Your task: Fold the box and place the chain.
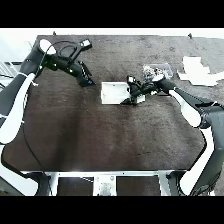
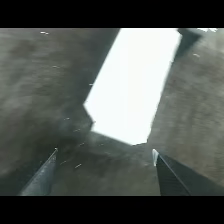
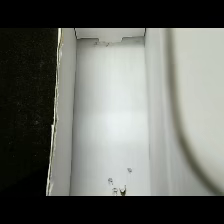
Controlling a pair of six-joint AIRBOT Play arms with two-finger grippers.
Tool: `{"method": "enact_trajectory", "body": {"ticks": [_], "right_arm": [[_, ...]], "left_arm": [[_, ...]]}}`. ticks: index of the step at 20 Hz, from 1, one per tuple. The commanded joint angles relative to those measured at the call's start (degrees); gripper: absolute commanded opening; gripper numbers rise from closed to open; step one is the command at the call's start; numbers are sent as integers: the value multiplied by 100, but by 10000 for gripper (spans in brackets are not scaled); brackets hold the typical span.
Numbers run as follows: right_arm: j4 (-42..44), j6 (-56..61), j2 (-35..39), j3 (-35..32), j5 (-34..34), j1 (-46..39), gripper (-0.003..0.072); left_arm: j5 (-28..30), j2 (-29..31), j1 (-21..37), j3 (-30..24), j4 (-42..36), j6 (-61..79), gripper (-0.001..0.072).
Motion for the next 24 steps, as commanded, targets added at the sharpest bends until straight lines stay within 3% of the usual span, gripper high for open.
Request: {"method": "enact_trajectory", "body": {"ticks": [1,5,10,16,24], "right_arm": [[2,0,-4,0,2,0,535],[2,0,-4,0,2,0,535],[2,2,-4,0,2,0,535],[2,0,-4,0,2,0,535],[2,0,-4,0,2,0,535]], "left_arm": [[459,-2,66,-817,-706,1318,720],[680,-2,66,-1515,-1285,2551,720],[758,-37,79,-1626,-1405,3123,720],[592,-640,339,-1342,-1670,3606,709],[79,-1456,337,-470,-1980,3748,709]]}}
